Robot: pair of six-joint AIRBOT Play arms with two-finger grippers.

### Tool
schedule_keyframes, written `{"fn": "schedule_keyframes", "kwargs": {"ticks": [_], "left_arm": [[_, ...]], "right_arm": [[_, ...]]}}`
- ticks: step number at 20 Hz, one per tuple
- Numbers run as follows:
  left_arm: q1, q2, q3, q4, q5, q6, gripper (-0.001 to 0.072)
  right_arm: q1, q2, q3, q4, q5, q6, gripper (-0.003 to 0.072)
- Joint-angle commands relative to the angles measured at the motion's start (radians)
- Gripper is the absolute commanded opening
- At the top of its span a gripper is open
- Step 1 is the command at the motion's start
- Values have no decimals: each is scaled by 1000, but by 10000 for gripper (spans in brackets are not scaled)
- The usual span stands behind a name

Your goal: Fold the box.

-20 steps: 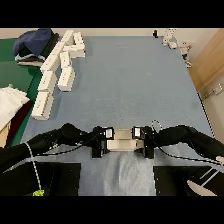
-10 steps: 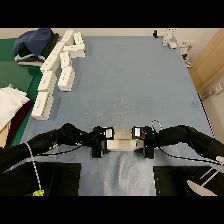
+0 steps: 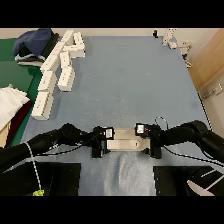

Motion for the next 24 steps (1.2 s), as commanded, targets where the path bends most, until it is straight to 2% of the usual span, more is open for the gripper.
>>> {"fn": "schedule_keyframes", "kwargs": {"ticks": [1,3,4,5,6,7,8,11,13,20,24], "left_arm": [[0,0,1,0,-1,1,477],[0,0,1,0,-1,0,477],[0,0,1,0,-1,0,477],[0,0,1,0,-1,0,477],[0,0,1,0,-1,0,477],[0,0,1,0,-1,0,477],[0,0,1,0,-1,0,477],[0,0,1,0,-1,0,477],[0,0,1,0,-1,0,477],[0,0,1,0,-1,0,477],[0,0,1,0,-1,0,477]], "right_arm": [[0,118,68,-192,-249,391,716],[0,172,91,-107,-254,696,709],[1,179,89,-3,-217,835,614],[1,171,82,123,-163,944,480],[1,153,72,260,-97,1012,300],[5,124,63,375,-13,1047,79],[21,91,64,443,60,1079,16],[61,-18,101,455,257,1098,16],[59,-91,140,425,334,1099,15],[43,-343,179,381,337,1099,15],[45,-414,179,381,316,1098,15]]}}
